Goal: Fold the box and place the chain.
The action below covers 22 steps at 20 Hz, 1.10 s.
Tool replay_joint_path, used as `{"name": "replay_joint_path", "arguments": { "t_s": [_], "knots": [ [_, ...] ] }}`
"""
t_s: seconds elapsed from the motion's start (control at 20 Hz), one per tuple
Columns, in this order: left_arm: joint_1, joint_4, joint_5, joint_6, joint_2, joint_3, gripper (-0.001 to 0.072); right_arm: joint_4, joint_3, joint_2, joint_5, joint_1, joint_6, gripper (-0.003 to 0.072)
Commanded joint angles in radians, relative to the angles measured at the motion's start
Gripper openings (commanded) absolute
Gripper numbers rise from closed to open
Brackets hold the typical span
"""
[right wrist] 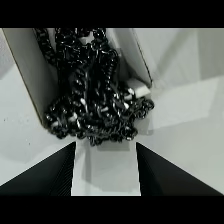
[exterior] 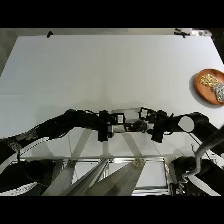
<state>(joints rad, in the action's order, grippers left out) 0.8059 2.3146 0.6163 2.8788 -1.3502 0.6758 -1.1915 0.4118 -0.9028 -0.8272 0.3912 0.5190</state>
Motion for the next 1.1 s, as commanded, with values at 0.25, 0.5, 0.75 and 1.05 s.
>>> {"name": "replay_joint_path", "arguments": {
  "t_s": [0.25,0.5,0.75,1.05],
  "knots": [
    [0.0,0.0,0.0,0.0,0.001,0.001,0.0013,0.077,-0.001,-0.103,0.098,-0.001,-0.057,0.019],
    [0.0,0.0,0.0,0.0,0.001,0.001,0.0013,0.034,0.0,-0.103,0.065,-0.001,-0.056,0.001],
    [0.0,0.0,0.0,0.0,0.001,0.001,0.0013,-0.085,0.0,-0.055,0.01,-0.001,0.018,0.001],
    [0.0,0.0,0.0,0.0,0.001,0.001,0.0013,-0.185,0.0,0.148,-0.059,-0.001,0.134,0.001]
  ]
}}
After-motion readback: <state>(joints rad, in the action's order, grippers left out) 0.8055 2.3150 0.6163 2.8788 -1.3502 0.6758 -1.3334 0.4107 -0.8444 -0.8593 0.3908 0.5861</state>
